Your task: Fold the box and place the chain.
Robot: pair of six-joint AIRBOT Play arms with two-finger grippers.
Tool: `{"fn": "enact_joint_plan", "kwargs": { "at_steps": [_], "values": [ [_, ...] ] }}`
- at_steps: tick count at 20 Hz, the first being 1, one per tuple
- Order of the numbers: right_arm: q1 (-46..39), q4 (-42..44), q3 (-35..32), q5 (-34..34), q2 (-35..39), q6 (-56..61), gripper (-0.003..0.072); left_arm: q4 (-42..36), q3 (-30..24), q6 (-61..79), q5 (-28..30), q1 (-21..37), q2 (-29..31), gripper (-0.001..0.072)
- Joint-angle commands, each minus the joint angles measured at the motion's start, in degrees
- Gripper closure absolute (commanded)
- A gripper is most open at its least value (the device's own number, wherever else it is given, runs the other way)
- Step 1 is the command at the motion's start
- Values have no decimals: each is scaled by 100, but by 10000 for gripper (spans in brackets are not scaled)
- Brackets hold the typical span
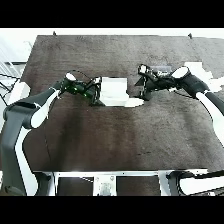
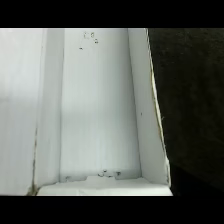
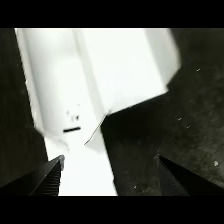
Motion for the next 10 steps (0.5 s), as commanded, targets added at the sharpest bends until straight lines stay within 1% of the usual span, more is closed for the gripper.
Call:
{"fn": "enact_joint_plan", "kwargs": {
  "at_steps": [1,6,10],
  "values": [
    [0,-179,-142,-192,-203,-262,43,4,2,-118,103,2,0,82],
    [44,-98,-133,-223,-367,-839,43,4,2,-114,103,2,0,82],
    [142,330,-111,-225,-442,-1141,53,4,2,-114,103,2,0,82]
  ]
}}
